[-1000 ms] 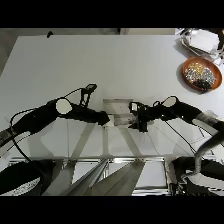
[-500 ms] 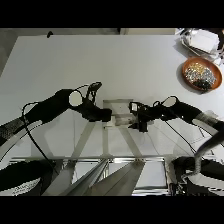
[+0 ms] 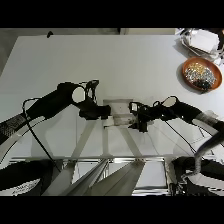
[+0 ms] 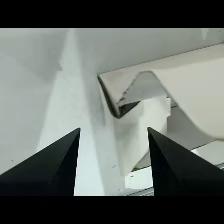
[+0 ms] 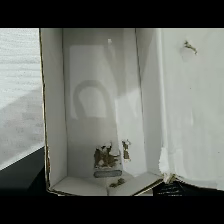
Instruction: Fold the box and place the chain.
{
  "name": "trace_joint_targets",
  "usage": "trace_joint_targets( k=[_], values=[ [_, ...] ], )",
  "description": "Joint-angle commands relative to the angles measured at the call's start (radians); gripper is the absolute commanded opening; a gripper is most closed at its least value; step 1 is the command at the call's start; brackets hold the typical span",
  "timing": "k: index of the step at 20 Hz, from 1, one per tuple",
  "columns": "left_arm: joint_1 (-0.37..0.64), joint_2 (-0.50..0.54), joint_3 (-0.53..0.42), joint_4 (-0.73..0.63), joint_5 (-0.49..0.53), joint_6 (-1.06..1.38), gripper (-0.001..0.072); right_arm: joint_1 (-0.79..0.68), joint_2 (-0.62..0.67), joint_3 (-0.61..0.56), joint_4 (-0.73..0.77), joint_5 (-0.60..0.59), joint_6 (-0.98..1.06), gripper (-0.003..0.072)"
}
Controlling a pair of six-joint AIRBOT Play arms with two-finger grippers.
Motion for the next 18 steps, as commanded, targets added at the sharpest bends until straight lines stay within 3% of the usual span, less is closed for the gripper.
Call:
trace_joint_targets(
  k=[1, 5, 7, 11, 15, 16, 18],
  values=[
    [-0.029, -0.026, 0.013, 0.011, -0.011, -0.05, 0.0461, 0.0, 0.001, 0.001, 0.0, 0.0, 0.0, 0.0403],
    [-0.06, -0.076, 0.037, 0.044, -0.012, -0.107, 0.0447, 0.0, 0.001, 0.001, 0.0, 0.0, 0.0, 0.0403],
    [-0.07, -0.098, 0.058, 0.06, -0.007, -0.15, 0.0385, 0.0, 0.001, 0.001, 0.0, 0.0, 0.0, 0.0403],
    [-0.101, -0.144, 0.071, 0.074, 0.002, -0.213, 0.038, 0.0, 0.001, 0.001, 0.0, 0.0, 0.0, 0.0403],
    [-0.119, -0.167, 0.071, 0.094, 0.004, -0.278, 0.032, 0.0, 0.001, 0.001, 0.0, 0.0, 0.0, 0.0403],
    [-0.122, -0.167, 0.071, 0.109, 0.004, -0.296, 0.0259, 0.0, 0.001, 0.001, 0.0, 0.0, 0.0, 0.0403],
    [-0.122, -0.167, 0.071, 0.12, 0.003, -0.314, 0.0247, 0.0, 0.001, 0.001, 0.0, 0.0, 0.0, 0.0403]
  ],
)
